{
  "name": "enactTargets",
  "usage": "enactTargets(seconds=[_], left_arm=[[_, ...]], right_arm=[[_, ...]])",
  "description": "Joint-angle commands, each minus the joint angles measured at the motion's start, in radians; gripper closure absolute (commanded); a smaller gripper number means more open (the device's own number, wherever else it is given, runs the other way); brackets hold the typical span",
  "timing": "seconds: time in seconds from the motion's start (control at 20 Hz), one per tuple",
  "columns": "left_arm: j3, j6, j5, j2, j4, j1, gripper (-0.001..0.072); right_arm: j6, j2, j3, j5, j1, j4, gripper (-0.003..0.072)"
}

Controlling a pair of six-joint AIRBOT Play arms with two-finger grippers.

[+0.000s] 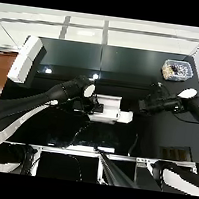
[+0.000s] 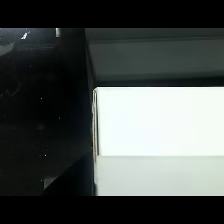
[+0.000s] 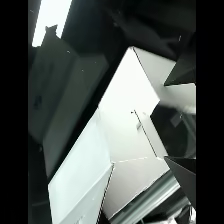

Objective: Fold the box and place the chain.

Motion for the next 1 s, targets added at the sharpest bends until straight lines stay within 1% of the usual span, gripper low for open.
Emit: enactTargets(seconds=[0.0, 0.05, 0.1, 0.15, 0.2, 0.25, 0.35, 0.5, 0.6, 0.7, 0.75, 0.8, 0.95], left_arm=[[0.000, -0.001, 0.000, 0.000, 0.001, 0.001, 0.0677], [0.000, -0.001, 0.000, 0.000, 0.001, 0.001, 0.0677], [0.000, -0.001, 0.000, 0.000, 0.001, 0.001, 0.0677], [0.000, -0.001, 0.000, 0.000, 0.001, 0.001, 0.0677], [0.000, -0.001, 0.000, 0.000, 0.001, 0.001, 0.0677], [0.000, -0.001, 0.000, 0.000, 0.001, 0.001, 0.0677], [0.000, -0.001, 0.000, 0.000, 0.001, 0.001, 0.0677], [0.000, -0.001, 0.000, 0.000, 0.001, 0.001, 0.0677], [0.000, -0.001, 0.000, 0.000, 0.001, 0.001, 0.0677], [0.000, 0.000, -0.008, 0.000, 0.000, 0.001, 0.0677], [0.000, 0.003, -0.007, 0.000, 0.000, 0.000, 0.0676], [0.000, 0.040, 0.003, -0.001, -0.002, 0.000, 0.0676], [0.000, 0.039, -0.006, -0.001, -0.005, 0.002, 0.0679]], right_arm=[[0.014, 0.000, 0.075, 0.101, -0.102, -0.089, 0.0182], [0.013, 0.000, 0.076, 0.116, -0.157, -0.098, 0.0183], [0.014, 0.000, 0.073, 0.118, -0.218, -0.130, 0.0298], [0.014, 0.000, 0.063, 0.115, -0.271, -0.153, 0.0504], [0.016, 0.000, 0.040, 0.106, -0.318, -0.155, 0.0666], [0.019, 0.000, 0.007, 0.084, -0.354, -0.150, 0.0667], [0.026, -0.001, -0.074, 0.010, -0.352, -0.137, 0.0667], [0.027, -0.031, -0.161, -0.093, -0.239, -0.080, 0.0667], [0.027, -0.074, -0.164, -0.132, -0.137, -0.073, 0.0667], [-0.004, -0.114, -0.163, -0.159, -0.056, -0.010, 0.0667], [-0.033, -0.125, -0.163, -0.169, -0.027, 0.022, 0.0667], [-0.037, -0.127, -0.163, -0.192, -0.001, 0.033, 0.0667], [-0.040, -0.127, -0.163, -0.234, 0.050, 0.056, 0.0667]])
